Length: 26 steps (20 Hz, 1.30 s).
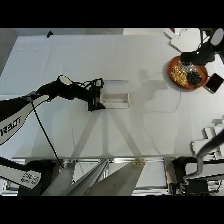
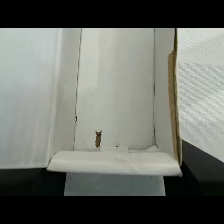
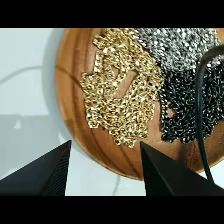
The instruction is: Fold the box and place the chain.
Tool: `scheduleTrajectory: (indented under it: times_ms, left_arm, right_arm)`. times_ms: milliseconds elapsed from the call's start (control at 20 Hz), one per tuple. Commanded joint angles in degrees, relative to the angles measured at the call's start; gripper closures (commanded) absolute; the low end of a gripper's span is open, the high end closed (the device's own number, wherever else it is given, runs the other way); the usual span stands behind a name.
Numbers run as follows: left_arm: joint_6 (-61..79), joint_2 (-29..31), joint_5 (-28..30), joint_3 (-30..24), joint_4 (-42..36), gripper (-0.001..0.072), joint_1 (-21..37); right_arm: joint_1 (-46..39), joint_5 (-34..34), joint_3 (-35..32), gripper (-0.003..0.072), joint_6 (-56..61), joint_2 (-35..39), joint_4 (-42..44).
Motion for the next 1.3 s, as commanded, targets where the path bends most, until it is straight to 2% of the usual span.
scheduleTrajectory:
  times_ms: [0,350,500,550,650,700,750,950,1100,1250]
  left_arm:
    - [0.02,0.0,0.02,0.02,0.0,0.0596,0.0]
    - [0.02,0.0,0.02,0.02,0.0,0.0596,0.0]
    - [0.0,0.0,0.02,0.02,0.0,0.0596,-0.02]
    - [0.02,0.0,0.02,0.02,-0.02,0.0596,0.0]
    - [0.02,0.0,0.02,0.02,-0.02,0.0596,0.0]
    - [0.02,0.0,0.0,0.02,-0.02,0.0596,-0.02]
    - [0.0,0.0,0.02,0.02,-0.02,0.0596,0.0]
    - [0.02,0.0,0.02,0.02,0.0,0.0596,0.0]
    - [0.02,0.0,0.0,0.02,-0.02,0.0596,-0.02]
    - [0.02,0.0,0.0,0.02,-0.02,0.0596,-0.02]
  right_arm:
    - [-1.33,-1.01,0.0,0.0131,0.44,-4.57,0.33]
    - [-1.27,-5.99,0.0,0.0135,7.61,-15.89,1.18]
    - [-1.29,-6.01,0.0,0.0176,8.66,-17.42,1.18]
    - [-1.27,-6.12,0.0,0.0227,8.66,-17.44,1.16]
    - [-1.27,-5.51,0.0,0.0397,8.61,-17.44,1.18]
    - [-1.27,-4.9,0.0,0.0516,8.57,-17.44,1.18]
    - [-1.27,-4.28,0.0,0.0677,8.17,-17.42,1.16]
    - [-1.25,-6.27,0.0,0.0675,6.82,-15.52,-0.66]
    - [-1.07,-8.15,0.0,0.0675,2.45,-11.3,-0.28]
    - [-0.09,-6.95,0.0,0.0677,-2.43,-7.04,-0.35]
